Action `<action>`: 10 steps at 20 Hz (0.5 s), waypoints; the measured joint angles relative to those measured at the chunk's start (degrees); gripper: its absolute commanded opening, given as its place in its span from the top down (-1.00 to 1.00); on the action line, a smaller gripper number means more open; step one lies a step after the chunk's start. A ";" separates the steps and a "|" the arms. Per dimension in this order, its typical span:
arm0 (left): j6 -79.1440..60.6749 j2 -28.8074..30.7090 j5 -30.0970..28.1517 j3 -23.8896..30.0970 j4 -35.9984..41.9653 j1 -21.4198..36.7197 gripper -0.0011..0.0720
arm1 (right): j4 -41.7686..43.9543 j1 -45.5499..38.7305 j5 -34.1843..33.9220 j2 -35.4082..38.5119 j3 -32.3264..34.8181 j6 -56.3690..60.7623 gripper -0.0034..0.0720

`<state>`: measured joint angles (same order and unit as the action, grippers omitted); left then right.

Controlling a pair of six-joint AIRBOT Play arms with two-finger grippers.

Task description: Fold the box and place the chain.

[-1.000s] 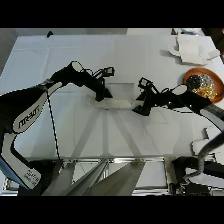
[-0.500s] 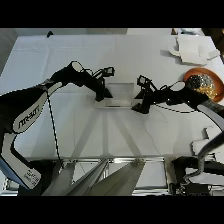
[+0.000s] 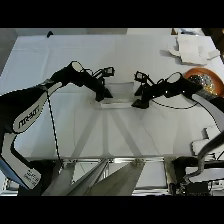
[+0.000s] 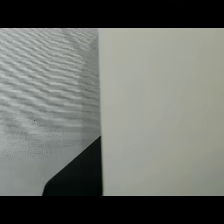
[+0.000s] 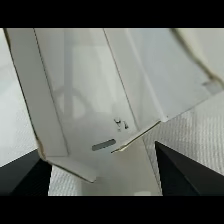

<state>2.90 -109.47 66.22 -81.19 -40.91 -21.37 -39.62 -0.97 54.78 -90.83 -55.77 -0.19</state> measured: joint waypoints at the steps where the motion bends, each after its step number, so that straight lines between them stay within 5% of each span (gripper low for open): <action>1: 0.00 0.00 0.00 0.00 0.00 0.00 0.94 | 0.57 -0.26 0.22 -0.20 -0.39 -0.98 -0.93; 10: -0.04 0.00 0.00 0.00 0.00 0.00 0.94 | 5.42 -1.25 3.61 -4.68 -2.40 -9.55 -0.93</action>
<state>2.85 -109.47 66.22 -81.19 -40.91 -21.37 -34.20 -2.22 58.39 -95.50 -58.17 -9.74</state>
